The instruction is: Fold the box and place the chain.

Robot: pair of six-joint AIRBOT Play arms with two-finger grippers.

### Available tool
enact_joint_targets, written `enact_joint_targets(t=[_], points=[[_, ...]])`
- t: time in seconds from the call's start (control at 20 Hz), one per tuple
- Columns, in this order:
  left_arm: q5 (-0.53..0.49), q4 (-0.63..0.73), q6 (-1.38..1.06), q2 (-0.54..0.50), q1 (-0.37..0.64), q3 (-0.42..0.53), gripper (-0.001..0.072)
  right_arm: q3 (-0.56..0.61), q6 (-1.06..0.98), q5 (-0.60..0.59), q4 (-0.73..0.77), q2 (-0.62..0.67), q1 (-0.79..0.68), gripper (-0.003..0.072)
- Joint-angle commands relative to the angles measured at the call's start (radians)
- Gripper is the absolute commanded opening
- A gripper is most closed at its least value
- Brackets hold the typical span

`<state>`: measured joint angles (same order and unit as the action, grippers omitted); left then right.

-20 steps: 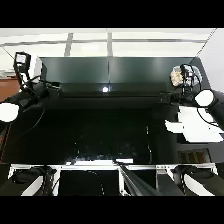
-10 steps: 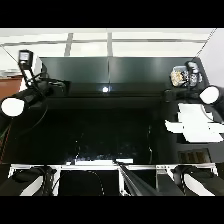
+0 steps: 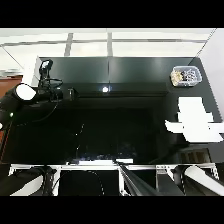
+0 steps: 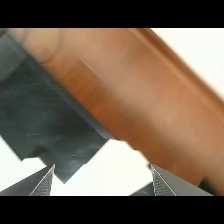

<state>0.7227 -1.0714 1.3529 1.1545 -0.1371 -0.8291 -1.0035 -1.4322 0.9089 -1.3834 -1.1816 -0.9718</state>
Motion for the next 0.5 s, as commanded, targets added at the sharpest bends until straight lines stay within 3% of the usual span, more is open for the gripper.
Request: enact_joint_targets(t=[0.0, 0.2, 0.45], points=[[0.029, 0.014, 0.012, 0.038, 0.002, -0.011, 0.0708, -0.068, 0.357, 0.154, 0.427, -0.158, -0.306, 0.072], [0.055, 0.013, 0.012, 0.069, 0.002, -0.011, 0.0708, -0.232, 0.58, 0.479, 0.44, -0.409, -0.278, 0.072], [0.055, 0.01, 0.012, 0.073, 0.002, -0.011, 0.0708, -0.248, 0.71, 0.438, 0.371, -0.457, -0.176, 0.072]])
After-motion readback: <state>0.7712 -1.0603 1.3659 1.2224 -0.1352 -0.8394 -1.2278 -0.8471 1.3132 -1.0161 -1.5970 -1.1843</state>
